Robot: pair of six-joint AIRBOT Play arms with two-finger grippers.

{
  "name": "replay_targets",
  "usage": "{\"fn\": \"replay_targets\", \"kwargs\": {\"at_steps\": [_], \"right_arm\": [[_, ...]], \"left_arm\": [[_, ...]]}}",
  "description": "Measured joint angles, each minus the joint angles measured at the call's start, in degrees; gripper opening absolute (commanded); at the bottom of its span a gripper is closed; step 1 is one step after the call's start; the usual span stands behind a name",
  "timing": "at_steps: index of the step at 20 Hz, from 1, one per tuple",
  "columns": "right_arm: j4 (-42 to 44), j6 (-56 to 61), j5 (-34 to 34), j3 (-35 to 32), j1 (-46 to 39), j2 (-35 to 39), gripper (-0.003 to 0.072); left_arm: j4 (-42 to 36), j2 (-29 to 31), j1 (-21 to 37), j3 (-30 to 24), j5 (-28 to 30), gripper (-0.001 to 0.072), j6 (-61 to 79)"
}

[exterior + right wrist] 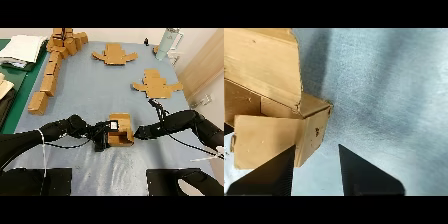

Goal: Fold the box.

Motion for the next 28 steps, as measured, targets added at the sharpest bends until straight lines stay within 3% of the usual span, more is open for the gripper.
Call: {"fn": "replay_targets", "kwargs": {"at_steps": [2, 9, 22, 24, 28], "right_arm": [[0.3, 0.0, 0.1, 0.0, 1.2, -0.3, 0.0527], [-0.9, 3.4, 4.5, 1.3, 8.0, -5.0, 0.0529], [-28.8, 45.6, 5.0, 11.4, 27.7, -13.2, 0.0528], [-31.8, 51.6, 3.4, 12.7, 30.2, -15.3, 0.052], [-36.7, 60.2, -0.2, 15.5, 33.0, -19.2, 0.0418]], "left_arm": [[0.0, 0.0, 0.0, 0.0, 0.0, 0.0482, 0.0], [0.0, 0.0, 0.0, 0.0, 0.0, 0.0481, 0.0], [0.0, 0.0, 0.0, 0.0, 0.0, 0.0482, 0.0], [0.0, 0.0, 0.0, 0.0, 0.0, 0.0481, 0.0], [0.0, 0.0, 0.0, 0.0, 0.0, 0.0482, 0.0]]}}
